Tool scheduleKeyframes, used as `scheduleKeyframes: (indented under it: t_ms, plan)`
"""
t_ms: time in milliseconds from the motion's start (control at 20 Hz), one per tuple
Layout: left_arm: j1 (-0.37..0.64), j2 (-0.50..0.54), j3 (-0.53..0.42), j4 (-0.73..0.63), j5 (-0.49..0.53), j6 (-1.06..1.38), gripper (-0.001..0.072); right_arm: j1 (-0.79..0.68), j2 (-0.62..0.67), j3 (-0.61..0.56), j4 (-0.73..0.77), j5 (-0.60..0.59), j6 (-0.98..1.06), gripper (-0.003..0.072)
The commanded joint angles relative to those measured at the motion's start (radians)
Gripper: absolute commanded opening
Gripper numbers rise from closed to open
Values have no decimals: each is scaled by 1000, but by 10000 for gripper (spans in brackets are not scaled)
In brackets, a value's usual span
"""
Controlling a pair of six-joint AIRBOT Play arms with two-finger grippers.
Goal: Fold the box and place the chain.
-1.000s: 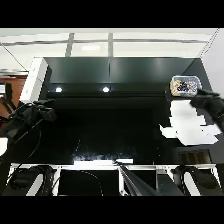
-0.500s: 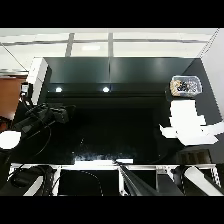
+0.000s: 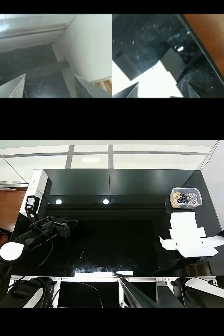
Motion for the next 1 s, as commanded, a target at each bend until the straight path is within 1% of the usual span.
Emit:
scheduleKeyframes:
  t_ms: [0, 150, 200, 300, 350, 400, 450, 500, 600, 700, 850, 950]
  plan:
    - [0, -1, 0, 3, -1, 0, 711, -6, -66, 42, 46, 77, -186, 720]
    - [0, -1, 0, 3, -4, 0, 711, -6, -163, 130, 59, 192, -180, 720]
    - [0, -1, 0, 3, -4, 0, 711, -6, -182, 143, 60, 210, -173, 720]
    - [0, -1, 0, 3, -4, 0, 711, -5, -192, 145, 62, 210, -169, 440]
    - [0, -1, 0, 3, -4, -1, 711, -6, -191, 145, 63, 206, -170, 389]
    - [0, -1, 0, 3, -4, 0, 711, -6, -191, 145, 62, 211, -170, 166]
    - [0, -1, 0, 3, -4, 0, 711, -6, -191, 145, 63, 216, -171, 43]
    - [0, -1, 0, 3, -4, 0, 711, -6, -191, 145, 64, 224, -174, 5]
    - [0, -1, 0, 3, -4, 0, 711, -6, -191, 145, 89, 266, -190, 5]
    - [0, -1, 0, 3, -4, 0, 711, -5, -191, 144, 137, 334, -212, 6]
    - [0, -1, -1, 3, -5, -1, 710, 3, -191, 129, 275, 456, -225, 7]
    - [0, -1, -1, 3, -8, -1, 711, 24, -178, 101, 371, 500, -221, 8]
